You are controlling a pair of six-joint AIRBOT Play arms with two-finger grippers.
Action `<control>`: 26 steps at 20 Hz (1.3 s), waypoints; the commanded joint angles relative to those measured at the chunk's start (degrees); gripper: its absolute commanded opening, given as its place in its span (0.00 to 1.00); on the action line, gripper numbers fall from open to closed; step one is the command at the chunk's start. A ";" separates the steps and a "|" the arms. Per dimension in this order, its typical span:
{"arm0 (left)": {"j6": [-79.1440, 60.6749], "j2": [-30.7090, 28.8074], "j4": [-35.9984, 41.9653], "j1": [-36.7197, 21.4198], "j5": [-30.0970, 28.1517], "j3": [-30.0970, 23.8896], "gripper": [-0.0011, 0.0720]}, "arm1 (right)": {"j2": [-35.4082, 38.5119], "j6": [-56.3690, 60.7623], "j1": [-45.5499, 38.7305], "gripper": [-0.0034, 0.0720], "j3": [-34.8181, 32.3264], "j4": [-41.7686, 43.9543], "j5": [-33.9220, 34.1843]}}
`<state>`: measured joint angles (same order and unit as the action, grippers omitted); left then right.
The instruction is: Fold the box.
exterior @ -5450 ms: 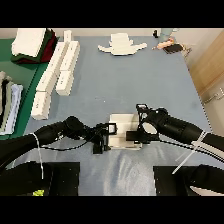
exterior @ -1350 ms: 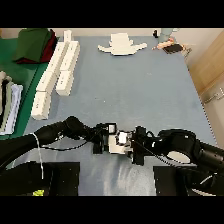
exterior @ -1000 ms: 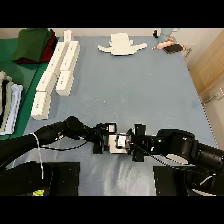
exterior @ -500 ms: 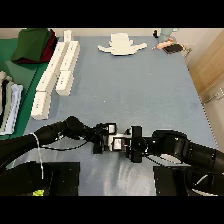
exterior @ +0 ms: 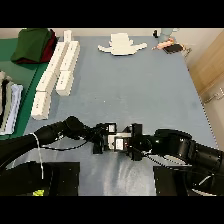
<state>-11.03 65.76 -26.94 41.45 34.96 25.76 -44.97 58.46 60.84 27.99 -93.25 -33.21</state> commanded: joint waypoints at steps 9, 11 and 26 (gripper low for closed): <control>-0.07 -0.02 -0.04 -0.02 0.02 0.02 0.73 | 1.62 0.61 -0.04 0.90 0.11 -2.01 1.75; -0.07 -0.02 -0.04 -0.02 0.02 0.02 0.73 | 1.60 0.57 0.02 0.90 0.33 0.11 1.60; -0.07 -0.02 -0.04 -0.02 0.04 0.02 0.73 | -3.34 -1.05 0.31 0.72 1.03 -1.14 -2.34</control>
<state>-10.92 65.78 -26.89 41.45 35.00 25.76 -48.12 57.43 61.21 28.58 -91.48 -35.66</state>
